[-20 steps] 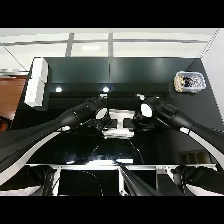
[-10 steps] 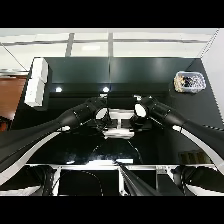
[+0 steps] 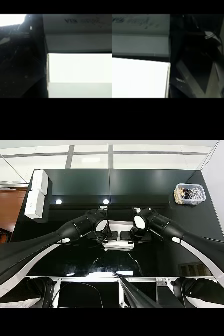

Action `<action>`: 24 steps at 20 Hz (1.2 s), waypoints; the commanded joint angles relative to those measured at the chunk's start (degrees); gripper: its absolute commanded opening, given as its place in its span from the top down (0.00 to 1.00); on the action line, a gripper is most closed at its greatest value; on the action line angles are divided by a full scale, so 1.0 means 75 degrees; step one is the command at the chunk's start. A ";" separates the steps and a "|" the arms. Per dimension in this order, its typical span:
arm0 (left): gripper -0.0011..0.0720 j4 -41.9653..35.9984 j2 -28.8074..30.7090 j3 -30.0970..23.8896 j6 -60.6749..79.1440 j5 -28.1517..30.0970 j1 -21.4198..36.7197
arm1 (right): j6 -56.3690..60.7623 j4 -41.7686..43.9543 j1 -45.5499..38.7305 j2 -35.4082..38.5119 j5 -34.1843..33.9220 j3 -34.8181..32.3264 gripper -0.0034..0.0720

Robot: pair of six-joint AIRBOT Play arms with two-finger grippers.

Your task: Fold the box and place the chain.

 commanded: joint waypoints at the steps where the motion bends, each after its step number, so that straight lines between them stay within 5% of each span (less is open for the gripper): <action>1: 0.95 0.0003 -0.0003 -0.0003 -0.0006 -0.0012 -0.0003 | 0.0058 0.0009 0.0009 0.0000 -0.0009 0.0006 0.94; 4: 0.95 0.0003 -0.0003 -0.0003 -0.0006 -0.0012 -0.0003 | 0.0047 -0.0064 0.0006 0.0006 -0.0015 0.0006 0.94; 5: 0.95 0.0003 -0.0003 -0.0003 -0.0006 -0.0015 -0.0003 | 0.0047 -0.0134 -0.0006 0.0015 -0.0012 0.0006 0.83; 6: 0.95 0.0003 -0.0003 -0.0003 -0.0006 -0.0020 -0.0003 | 0.0044 -0.0175 -0.0026 0.0038 0.0003 0.0006 0.56; 7: 0.95 0.0003 -0.0003 -0.0003 -0.0006 -0.0020 -0.0003 | -0.0009 -0.0172 -0.0064 0.0096 0.0006 0.0006 0.51; 12: 0.95 0.0006 -0.0003 -0.0003 -0.0006 -0.0012 -0.0003 | -0.1067 -0.0329 -0.0318 0.1218 0.0277 0.0006 0.51; 18: 0.95 0.0006 -0.0003 -0.0003 -0.0006 -0.0009 -0.0003 | -0.1172 -0.4033 -0.1798 0.3404 0.0950 -0.0079 0.52; 21: 0.95 0.0009 -0.0003 -0.0003 -0.0006 -0.0009 -0.0003 | -0.1169 -0.5324 -0.3666 0.3503 -0.0119 -0.0469 0.52; 24: 0.95 0.0006 -0.0003 -0.0003 -0.0006 -0.0009 -0.0003 | -0.0676 -0.5147 -0.5630 0.3328 -0.2081 -0.0886 0.52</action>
